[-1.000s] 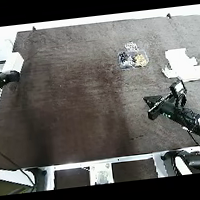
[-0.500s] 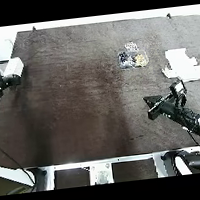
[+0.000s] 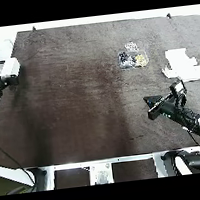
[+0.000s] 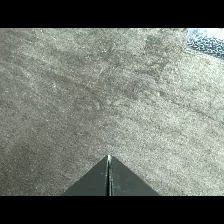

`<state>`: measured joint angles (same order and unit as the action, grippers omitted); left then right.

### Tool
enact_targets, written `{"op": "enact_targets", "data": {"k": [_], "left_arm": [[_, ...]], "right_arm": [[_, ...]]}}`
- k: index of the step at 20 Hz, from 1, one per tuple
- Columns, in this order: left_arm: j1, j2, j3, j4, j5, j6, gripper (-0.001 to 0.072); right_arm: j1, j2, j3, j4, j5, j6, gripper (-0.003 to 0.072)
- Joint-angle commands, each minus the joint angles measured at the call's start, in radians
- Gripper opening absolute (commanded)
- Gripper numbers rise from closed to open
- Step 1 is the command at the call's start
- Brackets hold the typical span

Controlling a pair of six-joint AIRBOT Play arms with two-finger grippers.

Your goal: Fold the box and place the chain.

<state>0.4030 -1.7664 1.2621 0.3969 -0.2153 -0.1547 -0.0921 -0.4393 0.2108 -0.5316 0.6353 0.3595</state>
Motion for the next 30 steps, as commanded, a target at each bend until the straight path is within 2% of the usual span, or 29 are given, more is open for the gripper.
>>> {"op": "enact_targets", "data": {"k": [1,2,8,10,11,14,16,17,18,19,21,23,26,28,30], "left_arm": [[0.000,-0.001,0.000,0.000,0.019,0.006,0.0720],[0.000,-0.001,0.001,0.000,0.024,0.006,0.0720],[0.000,0.016,0.003,0.003,0.020,0.006,0.0720],[0.000,0.047,0.002,0.031,0.020,0.006,0.0720],[0.000,0.065,0.002,0.047,0.015,0.006,0.0720],[0.000,0.144,0.002,0.049,-0.050,0.005,0.0720],[0.000,0.211,0.002,0.062,-0.175,0.005,0.0720],[0.000,0.245,0.002,0.077,-0.251,-0.016,0.0612],[0.000,0.282,0.002,0.082,-0.350,-0.027,0.0280],[0.000,0.317,0.003,0.082,-0.442,-0.022,0.0020],[-0.001,0.380,0.002,0.045,-0.586,-0.019,0.0014],[-0.006,0.444,-0.012,-0.025,-0.640,-0.016,0.0011],[-0.034,0.602,-0.122,-0.103,-0.599,0.068,0.0010],[-0.069,0.729,-0.241,-0.142,-0.513,0.149,0.0010],[-0.084,0.845,-0.373,-0.235,-0.499,0.238,0.0010]], "right_arm": [[0.000,0.000,0.000,0.000,0.000,0.000,0.0182],[0.000,0.000,0.000,0.000,0.000,0.000,0.0215],[0.000,0.000,0.000,0.000,-0.026,0.000,0.0225],[0.000,0.000,0.000,0.000,-0.030,0.000,0.0317],[0.000,0.000,0.000,0.000,-0.031,0.000,0.0317],[0.000,0.001,0.000,0.000,-0.045,0.000,0.0317],[0.000,0.001,0.001,0.000,-0.045,0.000,0.0310],[0.000,0.001,0.002,0.000,-0.045,0.000,0.0226],[0.000,0.001,0.006,0.000,-0.045,0.000,0.0116],[0.000,0.002,0.013,0.001,-0.045,0.000,0.0034],[0.000,0.002,0.036,0.008,-0.045,0.000,0.0012],[0.000,0.004,0.064,0.008,-0.045,0.000,0.0011],[-0.001,0.056,0.076,0.008,-0.046,0.000,0.0009],[0.000,0.114,0.075,0.007,-0.064,0.008,0.0009],[0.000,0.183,0.075,0.007,-0.091,0.018,0.0009]]}}
